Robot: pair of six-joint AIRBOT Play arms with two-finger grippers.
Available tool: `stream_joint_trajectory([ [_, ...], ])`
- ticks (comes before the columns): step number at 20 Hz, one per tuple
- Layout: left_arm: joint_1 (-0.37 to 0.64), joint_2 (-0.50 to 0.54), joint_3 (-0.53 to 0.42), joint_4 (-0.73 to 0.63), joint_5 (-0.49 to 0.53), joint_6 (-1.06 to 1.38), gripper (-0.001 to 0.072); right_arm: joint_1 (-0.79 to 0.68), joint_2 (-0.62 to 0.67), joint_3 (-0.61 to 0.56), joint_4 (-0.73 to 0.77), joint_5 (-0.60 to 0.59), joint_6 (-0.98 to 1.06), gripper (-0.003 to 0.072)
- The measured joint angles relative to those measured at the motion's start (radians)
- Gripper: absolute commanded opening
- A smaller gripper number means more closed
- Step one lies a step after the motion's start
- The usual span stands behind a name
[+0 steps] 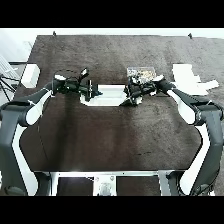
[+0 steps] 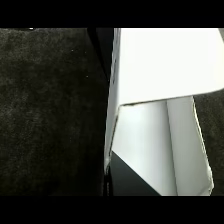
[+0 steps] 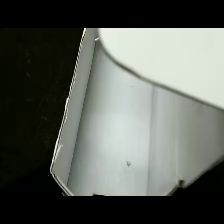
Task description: Fold the box and place the chain.
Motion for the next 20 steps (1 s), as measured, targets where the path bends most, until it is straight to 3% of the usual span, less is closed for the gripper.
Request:
stream_joint_trajectory([
  [20, 0.0, 0.0, 0.0, 0.002, 0.0, 0.0, 0.0021, 0.013, -0.004, 0.009, -0.003, -0.058, 0.05, 0.0651],
])
